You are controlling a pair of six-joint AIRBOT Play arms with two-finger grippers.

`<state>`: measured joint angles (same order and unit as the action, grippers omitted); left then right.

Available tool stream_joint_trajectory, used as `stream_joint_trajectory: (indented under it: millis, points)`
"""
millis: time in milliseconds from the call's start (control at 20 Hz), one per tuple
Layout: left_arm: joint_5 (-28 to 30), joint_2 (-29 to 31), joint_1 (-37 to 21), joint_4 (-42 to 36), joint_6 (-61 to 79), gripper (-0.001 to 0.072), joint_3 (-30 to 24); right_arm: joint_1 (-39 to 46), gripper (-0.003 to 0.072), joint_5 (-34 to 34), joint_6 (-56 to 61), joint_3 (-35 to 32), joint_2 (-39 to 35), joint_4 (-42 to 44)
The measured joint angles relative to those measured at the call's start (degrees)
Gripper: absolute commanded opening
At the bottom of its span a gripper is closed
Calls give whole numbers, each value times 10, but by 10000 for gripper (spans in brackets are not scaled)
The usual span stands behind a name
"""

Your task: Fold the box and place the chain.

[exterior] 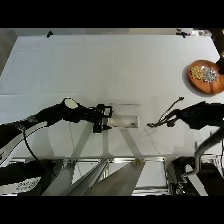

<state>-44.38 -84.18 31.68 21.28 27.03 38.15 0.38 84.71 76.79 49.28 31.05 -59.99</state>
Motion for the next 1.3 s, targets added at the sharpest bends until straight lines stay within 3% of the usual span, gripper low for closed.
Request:
stream_joint_trajectory:
  millis: [250,600,1050,1300]
  points:
    - [0,0,0,0,0,377,0,-136,12,-172,46,-96,-1,2]
    - [0,0,0,0,0,377,0,-306,13,-376,69,-125,140,0]
    - [0,0,0,0,0,377,0,-393,14,-502,72,-128,273,-1]
    - [0,0,0,0,0,377,0,-409,25,-525,72,-128,320,-1]
